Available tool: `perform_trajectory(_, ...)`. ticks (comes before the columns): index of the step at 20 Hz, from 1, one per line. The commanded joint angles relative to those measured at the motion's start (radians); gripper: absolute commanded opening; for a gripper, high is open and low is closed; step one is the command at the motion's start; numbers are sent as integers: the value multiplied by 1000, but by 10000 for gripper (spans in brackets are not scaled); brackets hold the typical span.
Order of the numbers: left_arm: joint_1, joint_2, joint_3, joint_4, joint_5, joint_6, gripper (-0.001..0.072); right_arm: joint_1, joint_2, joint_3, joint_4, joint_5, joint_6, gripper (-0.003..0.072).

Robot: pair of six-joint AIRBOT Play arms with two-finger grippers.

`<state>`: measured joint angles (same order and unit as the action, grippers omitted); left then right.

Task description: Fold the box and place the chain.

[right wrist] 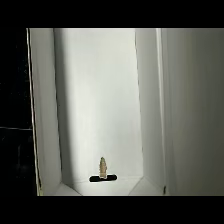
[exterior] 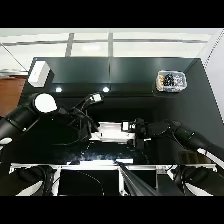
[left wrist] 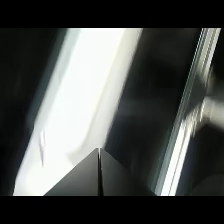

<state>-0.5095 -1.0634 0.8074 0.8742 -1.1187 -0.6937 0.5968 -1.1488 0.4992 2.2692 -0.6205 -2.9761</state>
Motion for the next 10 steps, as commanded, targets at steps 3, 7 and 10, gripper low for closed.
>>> perform_trajectory(3, -16, 5, -124, -179, 458, 33, 29, -1, 0, 1, -1, 0, 0, 428)
perform_trajectory(7, -23, -62, -127, -176, 536, 34, 29, -1, 0, 1, 0, 0, 1, 428)
perform_trajectory(10, -27, -133, -127, -176, 528, 35, 30, -1, 0, 1, 0, 0, 1, 428)
